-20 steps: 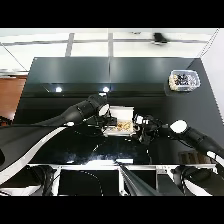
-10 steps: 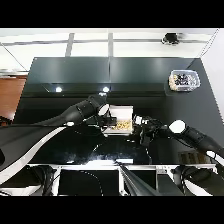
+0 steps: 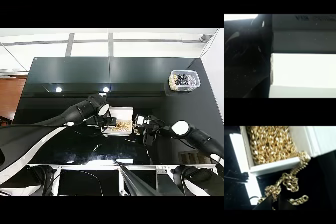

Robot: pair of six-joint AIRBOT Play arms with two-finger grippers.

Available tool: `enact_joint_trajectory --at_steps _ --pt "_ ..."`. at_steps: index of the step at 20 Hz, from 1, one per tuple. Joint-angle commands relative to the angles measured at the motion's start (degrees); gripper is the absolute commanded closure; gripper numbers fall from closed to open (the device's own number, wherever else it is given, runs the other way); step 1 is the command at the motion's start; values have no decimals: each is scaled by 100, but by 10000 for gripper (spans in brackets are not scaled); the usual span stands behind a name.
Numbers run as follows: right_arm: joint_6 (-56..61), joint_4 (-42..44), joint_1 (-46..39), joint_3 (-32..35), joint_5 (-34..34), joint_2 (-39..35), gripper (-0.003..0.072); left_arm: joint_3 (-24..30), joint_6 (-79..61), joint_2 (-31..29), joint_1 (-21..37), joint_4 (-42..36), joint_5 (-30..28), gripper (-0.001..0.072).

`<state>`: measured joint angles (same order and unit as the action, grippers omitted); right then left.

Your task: Fold the box and place the chain.

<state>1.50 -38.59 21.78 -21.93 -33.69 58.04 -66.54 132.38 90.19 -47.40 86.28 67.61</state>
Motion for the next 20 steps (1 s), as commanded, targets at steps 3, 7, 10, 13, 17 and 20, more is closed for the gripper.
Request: enact_joint_trajectory --at_steps 3,7,10,13,17,20 --pt "1714 101 -240 -286 -459 -1021 680 2 9 0 0 2 11 682" --pt "2367 98 -278 -866 -1320 -1539 680 2 9 0 0 17 11 682" --pt "2970 105 -280 -1545 -1878 -1641 680 2 9 0 0 15 15 682" --pt "3950 103 -278 -2406 -2455 -1639 680 2 7 0 0 17 15 682" --pt "4789 94 -273 -2896 -2586 -1628 680 2 9 0 0 20 13 682" --pt "5449 247 -177 -2833 -2566 -1410 680 2 9 0 0 17 22 682"
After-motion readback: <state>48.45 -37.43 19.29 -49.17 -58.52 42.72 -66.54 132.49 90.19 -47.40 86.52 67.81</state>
